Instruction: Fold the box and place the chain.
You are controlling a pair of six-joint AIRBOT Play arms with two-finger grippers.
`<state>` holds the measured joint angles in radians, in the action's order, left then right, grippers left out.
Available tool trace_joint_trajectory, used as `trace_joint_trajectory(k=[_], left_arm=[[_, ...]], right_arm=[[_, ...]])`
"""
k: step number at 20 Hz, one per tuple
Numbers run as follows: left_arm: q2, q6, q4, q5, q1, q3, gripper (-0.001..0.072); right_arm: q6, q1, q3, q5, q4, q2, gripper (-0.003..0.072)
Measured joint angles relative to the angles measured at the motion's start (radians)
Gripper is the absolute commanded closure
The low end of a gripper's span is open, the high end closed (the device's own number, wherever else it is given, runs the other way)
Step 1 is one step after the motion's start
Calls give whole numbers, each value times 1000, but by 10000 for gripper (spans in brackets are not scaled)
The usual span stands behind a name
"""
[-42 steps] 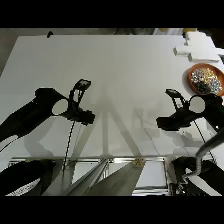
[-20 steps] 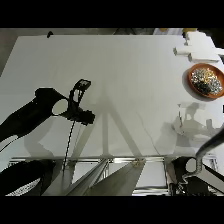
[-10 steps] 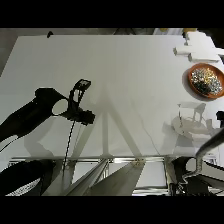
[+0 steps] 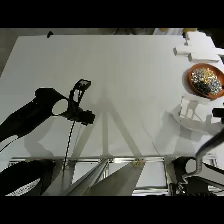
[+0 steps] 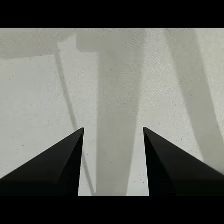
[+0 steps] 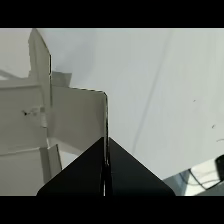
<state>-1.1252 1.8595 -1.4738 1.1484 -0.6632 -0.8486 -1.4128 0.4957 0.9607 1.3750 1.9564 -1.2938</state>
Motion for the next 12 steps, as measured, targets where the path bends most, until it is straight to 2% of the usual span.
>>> trace_joint_trajectory(k=[5,9,12], left_arm=[[0,0,0,0,0,0,298],[0,0,0,-4,0,0,300],[0,0,-1,-54,1,0,299]], right_arm=[[16,-184,-45,-14,-234,209,672],[16,-319,-231,-118,-435,446,672],[-6,-408,-380,-196,-563,618,672]])
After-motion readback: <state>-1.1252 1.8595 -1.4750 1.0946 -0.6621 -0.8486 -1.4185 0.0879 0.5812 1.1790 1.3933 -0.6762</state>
